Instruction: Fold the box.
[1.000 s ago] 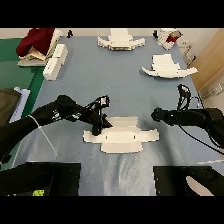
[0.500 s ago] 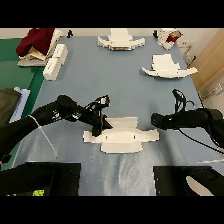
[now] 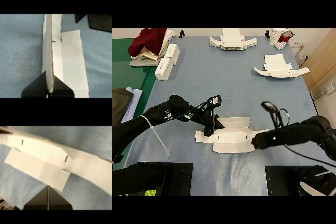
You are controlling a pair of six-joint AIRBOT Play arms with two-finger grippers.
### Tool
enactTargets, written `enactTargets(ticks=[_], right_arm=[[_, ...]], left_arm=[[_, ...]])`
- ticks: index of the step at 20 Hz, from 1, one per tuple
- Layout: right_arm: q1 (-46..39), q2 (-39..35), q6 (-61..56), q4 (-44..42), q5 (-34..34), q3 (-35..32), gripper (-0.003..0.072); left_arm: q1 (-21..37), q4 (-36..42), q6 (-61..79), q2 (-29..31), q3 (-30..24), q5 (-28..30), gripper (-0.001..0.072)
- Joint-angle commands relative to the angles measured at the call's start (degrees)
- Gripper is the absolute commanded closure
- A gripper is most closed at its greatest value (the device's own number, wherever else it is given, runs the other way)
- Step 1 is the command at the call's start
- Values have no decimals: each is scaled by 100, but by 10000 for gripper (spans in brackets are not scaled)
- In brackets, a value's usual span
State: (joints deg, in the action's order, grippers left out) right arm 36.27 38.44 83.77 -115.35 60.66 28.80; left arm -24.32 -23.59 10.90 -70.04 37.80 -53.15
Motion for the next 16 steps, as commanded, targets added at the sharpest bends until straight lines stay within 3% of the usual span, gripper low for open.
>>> enactTargets(ticks=[1,2,3,4,5,11,16], right_arm=[[1952,-160,-706,1300,63,-2,681],[2433,-87,-704,1784,13,-2,583],[2830,35,-695,2323,-85,-2,266],[3115,190,-673,2868,-192,-2,49],[3270,369,-675,3303,-284,0,-12],[3309,1405,-678,4347,-955,0,-11],[3298,1681,-1047,4859,-1473,44,-9]], left_arm=[[0,0,-4,0,-2,2,696],[0,0,-2,0,-2,2,696],[0,2,-4,0,-2,7,696],[0,0,-4,0,-2,7,696],[2,0,-4,0,-2,9,696],[2,2,-4,0,-2,7,696],[2,0,-4,0,-2,9,696]])
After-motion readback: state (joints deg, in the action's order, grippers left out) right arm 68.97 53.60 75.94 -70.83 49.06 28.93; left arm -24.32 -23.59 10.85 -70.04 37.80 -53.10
